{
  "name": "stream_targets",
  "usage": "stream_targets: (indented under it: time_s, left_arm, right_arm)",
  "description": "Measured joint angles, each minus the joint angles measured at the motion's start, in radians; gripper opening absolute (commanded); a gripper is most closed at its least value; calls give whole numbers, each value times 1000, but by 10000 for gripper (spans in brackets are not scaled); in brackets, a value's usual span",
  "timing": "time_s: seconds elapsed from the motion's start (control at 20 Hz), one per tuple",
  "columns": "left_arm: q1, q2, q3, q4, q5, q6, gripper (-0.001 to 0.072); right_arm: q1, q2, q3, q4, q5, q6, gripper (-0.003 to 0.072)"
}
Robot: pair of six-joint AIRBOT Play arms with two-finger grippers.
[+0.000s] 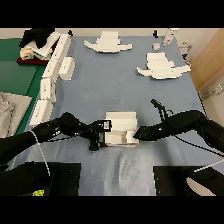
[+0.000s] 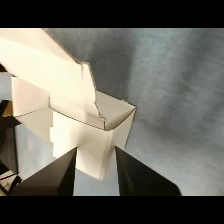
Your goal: Fold the box.
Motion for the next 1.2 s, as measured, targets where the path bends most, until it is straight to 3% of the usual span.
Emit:
stream_targets:
  time_s: [0.3, 0.55, 0.85, 0.9, 1.0, 1.05, 1.2]
  left_arm:
    - [0, 0, 0, 0, 0, 0, 507]
    - [0, 0, 0, 0, 0, 0, 507]
    - [0, 0, 0, 0, 0, 0, 507]
    - [0, 0, 0, 0, 0, 0, 507]
    - [0, 0, 0, 0, 0, 0, 507]
    - [0, 0, 0, 0, 0, 0, 507]
    - [0, 0, 0, -1, 0, -1, 507]
  right_arm:
    - [208, -98, 127, -280, 29, 323, 350]
    - [395, -204, 249, -568, -39, 685, 349]
    - [521, -340, 363, -733, -123, 944, 332]
    - [531, -355, 372, -744, -130, 969, 277]
    - [539, -376, 383, -760, -150, 1001, 62]
    - [542, -383, 386, -771, -162, 1015, 4]
    - [548, -393, 393, -777, -167, 1033, 3]
